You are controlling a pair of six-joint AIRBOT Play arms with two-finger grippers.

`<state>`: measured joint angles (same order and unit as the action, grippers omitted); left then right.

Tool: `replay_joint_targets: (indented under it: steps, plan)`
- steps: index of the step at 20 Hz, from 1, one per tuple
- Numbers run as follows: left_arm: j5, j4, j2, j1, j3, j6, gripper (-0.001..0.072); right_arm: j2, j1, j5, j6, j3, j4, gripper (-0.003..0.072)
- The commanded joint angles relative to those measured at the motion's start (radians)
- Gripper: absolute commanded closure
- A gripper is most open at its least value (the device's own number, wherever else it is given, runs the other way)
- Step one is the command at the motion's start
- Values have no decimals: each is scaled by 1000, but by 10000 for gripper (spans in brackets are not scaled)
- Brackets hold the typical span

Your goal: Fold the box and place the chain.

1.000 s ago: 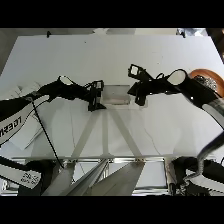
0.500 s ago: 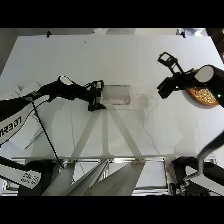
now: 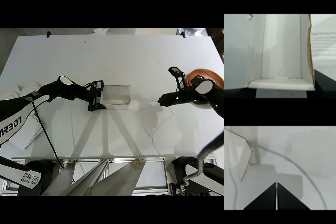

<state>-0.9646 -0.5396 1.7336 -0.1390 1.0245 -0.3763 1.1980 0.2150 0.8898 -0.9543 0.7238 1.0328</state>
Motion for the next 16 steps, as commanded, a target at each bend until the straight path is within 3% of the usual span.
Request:
replay_joint_targets:
  steps: [1, 6, 8, 12, 16]
  plan:
    - [0, 0, 0, 1, 1, 0, 566, 6, 3, -70, -5, -58, -109, 678]
    - [0, 0, 0, 1, 1, 0, 566, 142, -77, -103, 48, -59, -198, 678]
    - [0, 0, 0, 1, 1, 0, 566, 187, -130, -121, 112, -59, -304, 678]
    - [0, 0, 0, 1, 1, 0, 566, 198, -170, -146, 259, -58, -516, 678]
    - [0, 0, 0, 1, 1, 0, 566, 198, -170, -103, 279, -58, -566, 673]
